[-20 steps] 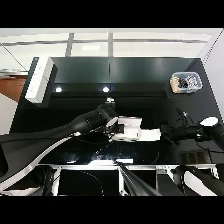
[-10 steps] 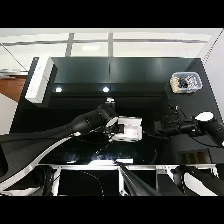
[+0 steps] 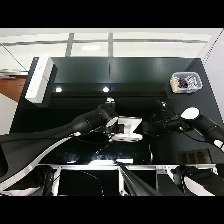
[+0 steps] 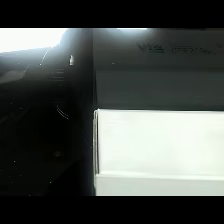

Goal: Fold the box and place the chain.

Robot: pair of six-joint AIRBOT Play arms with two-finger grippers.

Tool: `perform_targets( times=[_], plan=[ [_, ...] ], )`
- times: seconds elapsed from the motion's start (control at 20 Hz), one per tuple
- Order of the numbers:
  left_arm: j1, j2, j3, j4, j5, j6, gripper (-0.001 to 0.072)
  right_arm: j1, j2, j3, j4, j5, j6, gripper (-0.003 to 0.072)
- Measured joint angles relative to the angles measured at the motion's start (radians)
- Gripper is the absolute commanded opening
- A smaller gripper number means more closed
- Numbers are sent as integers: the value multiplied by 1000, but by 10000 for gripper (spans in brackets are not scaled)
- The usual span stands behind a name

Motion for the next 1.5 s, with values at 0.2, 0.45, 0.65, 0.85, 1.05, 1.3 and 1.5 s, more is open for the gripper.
perform_targets(
  times=[0.2,0.45,0.65,0.85,1.05,1.3,1.5],
  plan=[
    [0,0,0,0,0,0,31,148,0,73,-198,-66,231,474],
    [0,0,0,1,0,0,31,280,0,127,-389,-95,451,473],
    [0,0,0,3,1,0,31,348,0,145,-518,-86,602,376],
    [0,0,0,5,1,0,31,388,0,152,-605,-64,722,287],
    [0,0,0,8,1,0,31,402,-2,154,-632,-59,796,247],
    [0,0,0,14,2,0,31,435,-42,189,-650,-64,849,242],
    [0,0,0,17,2,0,31,459,-92,215,-665,-56,876,241]
  ],
)
